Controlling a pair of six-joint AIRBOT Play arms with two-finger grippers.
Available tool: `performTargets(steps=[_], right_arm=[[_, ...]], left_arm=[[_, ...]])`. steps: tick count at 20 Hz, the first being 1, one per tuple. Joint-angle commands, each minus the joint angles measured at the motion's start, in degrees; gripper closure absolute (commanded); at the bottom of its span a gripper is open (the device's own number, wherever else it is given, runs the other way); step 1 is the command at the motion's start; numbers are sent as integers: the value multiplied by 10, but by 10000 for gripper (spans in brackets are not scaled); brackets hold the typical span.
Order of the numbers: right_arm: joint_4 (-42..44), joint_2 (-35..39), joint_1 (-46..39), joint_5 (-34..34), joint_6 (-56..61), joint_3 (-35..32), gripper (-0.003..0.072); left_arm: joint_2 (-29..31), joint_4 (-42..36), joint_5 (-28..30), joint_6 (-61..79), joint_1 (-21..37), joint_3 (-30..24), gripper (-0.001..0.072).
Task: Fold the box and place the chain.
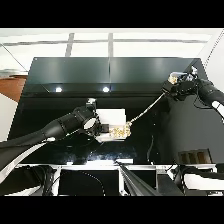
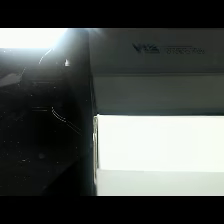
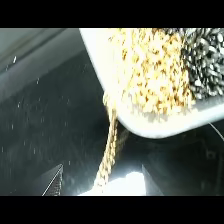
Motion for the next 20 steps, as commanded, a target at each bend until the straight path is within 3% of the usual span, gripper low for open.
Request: performTargets(steps=[1, 4, 5, 6, 11, 16, 20], right_arm=[[-2, -27, 0, 17, 30, 12, 148], [3, -28, 0, 18, 30, 12, 404], [10, -28, 0, 6, 24, 14, 598], [21, -28, 0, -18, 3, 17, 658], [77, 15, -1, -179, -174, 69, 661], [195, 159, -1, -331, -347, 96, 661], [255, 269, 0, -430, -401, 101, 660]], left_arm=[[0, 0, 3, 0, 0, 0, 681], [0, 0, 2, 0, 0, 0, 681], [0, 0, 2, 0, 0, 0, 681], [0, 0, 1, 0, 0, 0, 681], [0, 0, 2, 0, 0, 0, 681], [0, 0, 2, 0, 0, 0, 681], [0, 0, 2, 0, 0, 0, 681]])
